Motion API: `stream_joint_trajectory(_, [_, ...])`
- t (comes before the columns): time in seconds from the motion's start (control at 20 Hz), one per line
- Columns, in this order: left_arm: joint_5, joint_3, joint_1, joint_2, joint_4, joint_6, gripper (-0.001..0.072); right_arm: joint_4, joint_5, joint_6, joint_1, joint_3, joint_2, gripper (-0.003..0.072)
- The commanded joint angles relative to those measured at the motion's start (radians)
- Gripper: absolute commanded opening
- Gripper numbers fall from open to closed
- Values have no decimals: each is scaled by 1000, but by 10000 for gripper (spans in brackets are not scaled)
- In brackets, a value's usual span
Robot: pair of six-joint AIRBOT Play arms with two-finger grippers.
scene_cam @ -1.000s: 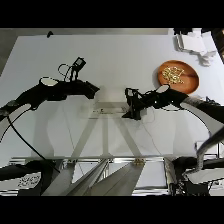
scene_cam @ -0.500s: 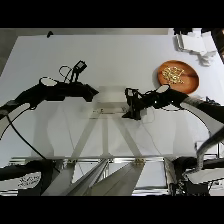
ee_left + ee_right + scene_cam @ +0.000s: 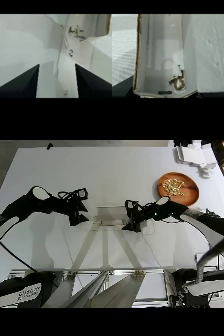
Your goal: Fold the box and place the chain.
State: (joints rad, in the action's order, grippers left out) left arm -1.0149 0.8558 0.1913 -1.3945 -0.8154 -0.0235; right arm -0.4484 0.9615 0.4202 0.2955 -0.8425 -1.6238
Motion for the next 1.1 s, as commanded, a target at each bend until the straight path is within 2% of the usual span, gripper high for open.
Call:
stream_joint_trajectory(0.0, [-31, 0, 26, -85, 112, -149, 508, 0, 0, 0, 0, -1, 0, 543])
stream_joint_trajectory(0.15, [-34, 0, 73, -133, 138, -223, 483, 0, 0, 0, 0, -1, 0, 543])
stream_joint_trajectory(0.3, [-37, 0, 92, -143, 142, -225, 388, 0, 0, 0, 0, -1, 0, 543])
stream_joint_trajectory(0.45, [-38, 0, 92, -143, 154, -224, 368, 0, 0, 0, 0, -1, 0, 543])
stream_joint_trajectory(0.55, [-43, 0, 92, -143, 153, -224, 291, 0, 0, 0, 0, -1, 0, 543])
stream_joint_trajectory(0.6, [-37, 0, 92, -143, 153, -228, 231, 0, 0, 0, 0, -1, 0, 543])
stream_joint_trajectory(0.75, [-3, 0, 92, -143, 154, -239, 208, 0, 0, 0, 0, -1, 0, 543])
stream_joint_trajectory(0.8, [6, 0, 93, -143, 156, -243, 186, 0, 0, 0, 0, -1, 0, 543])
stream_joint_trajectory(0.85, [9, 0, 93, -143, 158, -243, 131, 0, 0, 0, 0, -1, 0, 543])
stream_joint_trajectory(1.05, [-2, 0, 99, -144, 254, -242, 142, 0, 0, 0, 0, -1, 0, 543])
